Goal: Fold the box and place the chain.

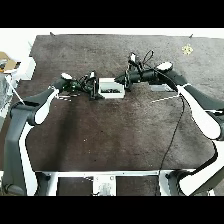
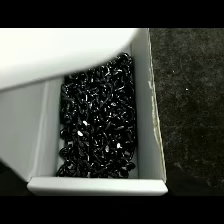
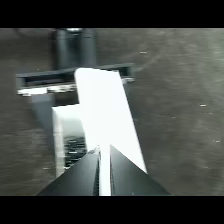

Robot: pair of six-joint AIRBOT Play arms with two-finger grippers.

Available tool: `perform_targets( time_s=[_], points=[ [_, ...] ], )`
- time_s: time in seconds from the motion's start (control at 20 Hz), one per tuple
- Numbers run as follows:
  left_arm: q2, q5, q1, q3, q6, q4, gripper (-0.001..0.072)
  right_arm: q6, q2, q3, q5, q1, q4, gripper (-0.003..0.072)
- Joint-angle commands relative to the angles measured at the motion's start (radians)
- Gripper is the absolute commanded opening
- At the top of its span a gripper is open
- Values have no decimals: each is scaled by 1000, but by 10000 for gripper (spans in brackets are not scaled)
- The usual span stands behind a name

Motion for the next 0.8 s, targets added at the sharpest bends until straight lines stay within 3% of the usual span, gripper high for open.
perform_targets(
  time_s=[0.0,0.1,0.15,0.25,0.3,0.75],
  points=[
    [1,0,0,0,0,0,276,-25,-13,-1,-109,1,14,90],
    [0,0,0,0,0,0,275,-25,-14,-1,-98,1,-4,93],
    [0,0,0,0,0,0,275,-29,-14,-1,-79,1,-8,186],
    [0,0,0,0,0,0,276,-36,-14,-1,-30,1,-45,227],
    [0,0,0,0,0,0,276,-37,-14,-1,-2,1,-57,351],
    [0,0,0,0,0,0,276,-35,-58,0,87,2,-79,357]
  ],
)
